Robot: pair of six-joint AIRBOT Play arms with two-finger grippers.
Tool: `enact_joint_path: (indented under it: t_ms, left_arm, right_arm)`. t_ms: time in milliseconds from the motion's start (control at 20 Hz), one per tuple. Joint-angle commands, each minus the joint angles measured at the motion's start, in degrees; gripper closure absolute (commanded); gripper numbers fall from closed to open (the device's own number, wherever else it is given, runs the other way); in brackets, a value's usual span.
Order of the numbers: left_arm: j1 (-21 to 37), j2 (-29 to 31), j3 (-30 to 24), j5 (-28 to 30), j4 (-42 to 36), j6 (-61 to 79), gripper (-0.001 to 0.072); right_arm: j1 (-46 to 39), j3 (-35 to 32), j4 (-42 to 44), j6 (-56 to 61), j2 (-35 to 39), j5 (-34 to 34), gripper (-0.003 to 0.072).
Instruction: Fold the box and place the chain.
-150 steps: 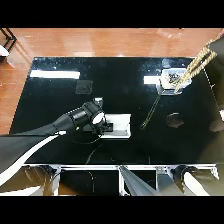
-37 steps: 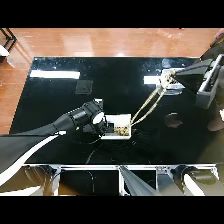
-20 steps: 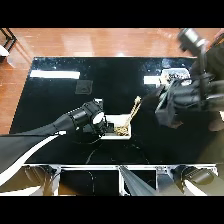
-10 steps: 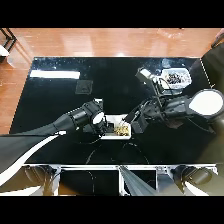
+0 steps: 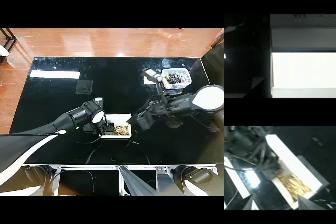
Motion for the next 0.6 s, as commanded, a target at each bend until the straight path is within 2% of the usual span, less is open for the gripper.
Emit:
enact_joint_path:
  t_ms: [0,150,200,250,400,450,550]
  left_arm:
    - [1.4,0.0,1.2,-0.1,1.4,1.6,0.0688]
    - [1.9,0.0,1.2,0.0,1.4,1.6,0.0687]
    - [2.0,0.0,1.2,0.0,1.4,1.6,0.065]
    - [2.1,0.0,1.3,0.0,1.2,1.6,0.0526]
    - [2.1,0.0,1.5,-1.2,1.3,2.8,0.0161]
    - [2.1,0.0,1.6,-1.9,1.4,3.1,0.0123]
    - [2.1,0.1,2.6,-5.8,1.4,6.1,0.0122]
  right_arm:
    - [-9.2,0.1,-0.6,-0.2,3.1,4.6,0.0075]
    - [-12.7,0.0,-0.7,-1.9,3.6,6.7,0.0074]
    - [-12.7,0.0,-0.7,-2.7,3.6,6.7,0.0041]
    - [-12.7,0.0,-0.6,-2.9,3.6,6.7,-0.0021]
    - [-12.7,0.1,-0.6,-2.9,3.6,6.1,-0.0021]
    - [-12.7,0.1,-0.6,-2.9,3.6,6.0,-0.0021]
    - [-12.7,0.1,-0.5,-2.8,3.6,5.8,-0.0021]
